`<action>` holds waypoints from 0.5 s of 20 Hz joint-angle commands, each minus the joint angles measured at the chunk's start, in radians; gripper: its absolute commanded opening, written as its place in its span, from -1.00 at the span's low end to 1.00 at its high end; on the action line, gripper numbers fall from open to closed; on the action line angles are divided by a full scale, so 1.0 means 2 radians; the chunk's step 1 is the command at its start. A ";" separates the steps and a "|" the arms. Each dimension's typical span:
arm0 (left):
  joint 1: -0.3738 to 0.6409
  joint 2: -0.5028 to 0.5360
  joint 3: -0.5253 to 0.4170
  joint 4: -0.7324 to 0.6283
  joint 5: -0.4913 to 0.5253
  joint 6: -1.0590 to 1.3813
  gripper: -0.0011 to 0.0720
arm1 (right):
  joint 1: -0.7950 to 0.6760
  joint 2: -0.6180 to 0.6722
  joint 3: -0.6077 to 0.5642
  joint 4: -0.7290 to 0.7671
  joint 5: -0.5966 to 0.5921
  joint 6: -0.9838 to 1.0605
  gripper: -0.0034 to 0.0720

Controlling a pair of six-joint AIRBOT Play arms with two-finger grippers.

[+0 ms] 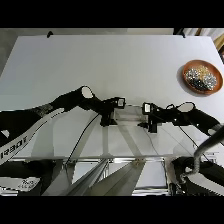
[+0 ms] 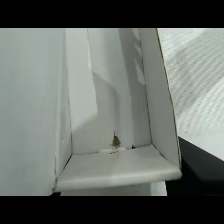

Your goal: Fold the box and place the chain.

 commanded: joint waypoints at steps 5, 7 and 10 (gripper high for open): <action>0.009 0.008 -0.024 -0.001 0.016 -0.011 0.97 | 0.000 0.000 0.000 0.000 0.000 -0.001 0.15; 0.011 0.022 -0.048 -0.012 0.028 0.002 0.97 | 0.000 0.000 0.000 0.000 0.000 -0.001 0.15; 0.018 0.038 -0.080 -0.038 0.043 0.037 0.97 | 0.000 0.000 0.000 0.000 0.000 -0.001 0.15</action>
